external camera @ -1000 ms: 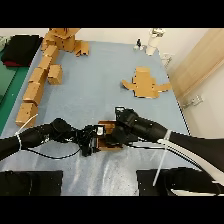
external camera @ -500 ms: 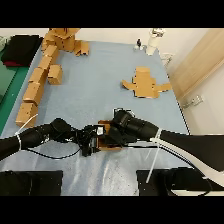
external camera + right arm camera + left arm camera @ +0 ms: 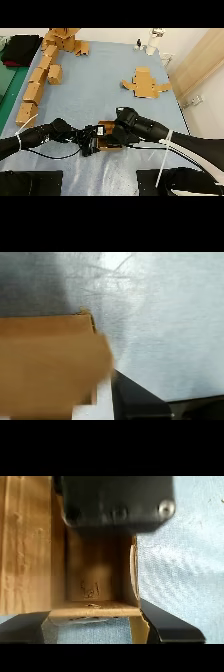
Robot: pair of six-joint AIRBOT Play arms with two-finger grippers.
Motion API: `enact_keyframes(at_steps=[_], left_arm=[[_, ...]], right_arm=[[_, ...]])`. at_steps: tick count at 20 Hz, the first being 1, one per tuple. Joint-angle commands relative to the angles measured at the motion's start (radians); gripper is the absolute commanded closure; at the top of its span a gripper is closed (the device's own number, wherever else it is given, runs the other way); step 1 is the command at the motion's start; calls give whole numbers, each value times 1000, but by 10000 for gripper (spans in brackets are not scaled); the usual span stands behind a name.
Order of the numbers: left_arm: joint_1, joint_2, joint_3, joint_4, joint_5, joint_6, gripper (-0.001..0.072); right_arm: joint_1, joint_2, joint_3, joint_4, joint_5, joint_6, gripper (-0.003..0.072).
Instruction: Fold the box.
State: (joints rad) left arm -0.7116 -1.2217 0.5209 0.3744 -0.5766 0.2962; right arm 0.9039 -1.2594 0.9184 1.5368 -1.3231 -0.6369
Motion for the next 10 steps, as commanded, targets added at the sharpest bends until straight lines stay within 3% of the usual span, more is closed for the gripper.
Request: enact_keyframes(at_steps=[1,4,8,10], left_arm=[[1,0,1,0,0,0,239],[1,0,1,0,0,0,239],[1,0,1,0,0,0,239],[1,0,1,0,0,0,239]], right_arm=[[-1,61,3,4,-3,10,341],[-1,116,15,-14,-14,13,341],[-23,190,18,-137,-113,19,373],[-103,200,14,-196,-156,-7,636]])
